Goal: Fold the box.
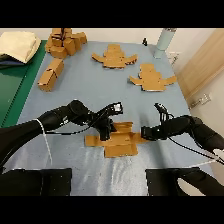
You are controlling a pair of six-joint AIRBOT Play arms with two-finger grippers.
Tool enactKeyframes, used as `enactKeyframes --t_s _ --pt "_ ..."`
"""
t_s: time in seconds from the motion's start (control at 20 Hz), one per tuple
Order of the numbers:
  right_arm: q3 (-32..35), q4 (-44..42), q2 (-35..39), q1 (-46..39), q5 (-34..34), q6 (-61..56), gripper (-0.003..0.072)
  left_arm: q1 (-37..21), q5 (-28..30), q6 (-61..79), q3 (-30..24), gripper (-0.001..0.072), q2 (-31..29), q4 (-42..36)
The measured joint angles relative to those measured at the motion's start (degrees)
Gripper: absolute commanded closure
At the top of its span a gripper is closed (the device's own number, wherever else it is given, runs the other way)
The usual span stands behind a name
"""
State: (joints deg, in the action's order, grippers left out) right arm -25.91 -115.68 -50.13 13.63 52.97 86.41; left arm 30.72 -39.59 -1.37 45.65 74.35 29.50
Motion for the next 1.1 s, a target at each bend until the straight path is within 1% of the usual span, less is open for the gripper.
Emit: enactKeyframes --t_s 0.25,0.65,1.1 --pt "0.0 0.0 0.4 0.0 -0.1 0.0 0.0684 0.0 -0.1 0.0 -0.1 0.0697 0.5 0.1" --pt "-0.9 0.3 3.5 0.0 -0.1 0.0 0.0684 -0.1 0.2 0.1 0.4 0.0696 0.3 0.4" --pt "-1.0 0.6 4.0 0.0 0.2 0.5 0.0684 -0.1 0.2 0.1 0.4 0.0696 -0.1 0.4"
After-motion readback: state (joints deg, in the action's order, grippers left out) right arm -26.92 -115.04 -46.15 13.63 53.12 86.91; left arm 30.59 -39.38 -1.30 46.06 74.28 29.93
